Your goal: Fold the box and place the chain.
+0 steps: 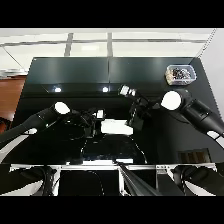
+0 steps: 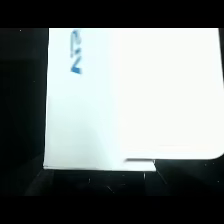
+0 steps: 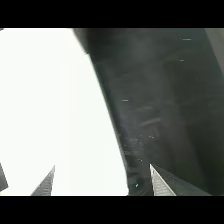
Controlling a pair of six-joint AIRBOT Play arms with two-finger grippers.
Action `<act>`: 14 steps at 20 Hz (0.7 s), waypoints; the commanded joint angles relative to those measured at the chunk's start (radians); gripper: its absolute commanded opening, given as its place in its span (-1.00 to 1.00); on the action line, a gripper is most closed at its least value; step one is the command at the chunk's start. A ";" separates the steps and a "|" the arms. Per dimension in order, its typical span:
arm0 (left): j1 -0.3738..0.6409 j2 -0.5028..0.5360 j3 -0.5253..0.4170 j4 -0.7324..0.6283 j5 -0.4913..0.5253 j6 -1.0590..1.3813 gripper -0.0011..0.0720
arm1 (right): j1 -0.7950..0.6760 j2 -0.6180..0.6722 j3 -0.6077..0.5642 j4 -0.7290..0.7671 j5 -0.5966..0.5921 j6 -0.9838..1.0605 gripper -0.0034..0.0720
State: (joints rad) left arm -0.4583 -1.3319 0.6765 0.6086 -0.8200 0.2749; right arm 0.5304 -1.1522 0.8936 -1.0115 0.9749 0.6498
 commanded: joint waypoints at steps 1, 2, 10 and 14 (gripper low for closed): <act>0.000 0.000 0.001 0.000 0.000 0.002 0.29 | 0.018 0.002 -0.048 0.068 -0.005 -0.193 1.00; 0.000 0.000 0.001 0.000 0.000 0.002 0.29 | 0.020 0.002 -0.048 0.069 0.002 -0.218 1.00; 0.000 0.000 0.001 0.000 0.000 0.002 0.29 | 0.022 0.000 -0.054 0.099 -0.029 -0.270 1.00; 0.000 0.000 0.001 0.000 0.000 0.002 0.29 | 0.022 -0.006 -0.056 0.095 -0.035 -0.268 0.59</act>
State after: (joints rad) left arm -0.4583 -1.3319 0.6765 0.6083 -0.8200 0.2764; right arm 0.5522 -1.1545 0.8398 -0.9157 0.9478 0.3893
